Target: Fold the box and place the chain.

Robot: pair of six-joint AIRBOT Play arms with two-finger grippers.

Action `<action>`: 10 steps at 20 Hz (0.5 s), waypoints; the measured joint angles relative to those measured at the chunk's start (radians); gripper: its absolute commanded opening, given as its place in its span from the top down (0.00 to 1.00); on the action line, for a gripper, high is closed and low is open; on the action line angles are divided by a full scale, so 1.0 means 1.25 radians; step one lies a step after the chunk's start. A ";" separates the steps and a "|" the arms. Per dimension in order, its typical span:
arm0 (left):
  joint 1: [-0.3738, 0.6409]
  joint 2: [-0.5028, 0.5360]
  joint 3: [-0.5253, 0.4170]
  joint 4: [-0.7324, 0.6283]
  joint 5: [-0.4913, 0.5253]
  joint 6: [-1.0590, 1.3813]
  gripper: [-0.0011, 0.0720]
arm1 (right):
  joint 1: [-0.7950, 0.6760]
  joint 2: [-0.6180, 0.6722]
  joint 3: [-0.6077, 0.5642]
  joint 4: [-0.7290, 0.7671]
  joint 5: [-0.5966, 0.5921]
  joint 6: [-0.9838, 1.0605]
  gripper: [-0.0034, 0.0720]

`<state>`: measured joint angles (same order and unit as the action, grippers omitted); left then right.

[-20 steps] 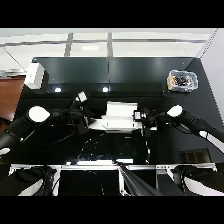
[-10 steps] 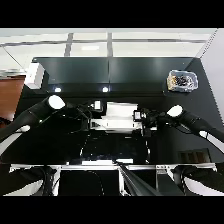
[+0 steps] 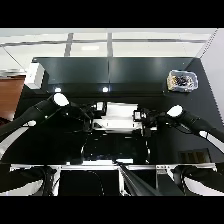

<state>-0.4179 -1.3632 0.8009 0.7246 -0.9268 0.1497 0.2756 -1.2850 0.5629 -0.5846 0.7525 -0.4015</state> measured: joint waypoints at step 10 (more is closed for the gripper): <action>0.000 -0.015 0.001 -0.056 -0.006 0.003 0.61 | 0.000 0.000 0.000 0.001 0.000 0.001 0.64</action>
<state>-0.4179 -1.3819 0.8021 0.6544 -0.9340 0.1532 0.2756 -1.2850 0.5625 -0.5838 0.7525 -0.4000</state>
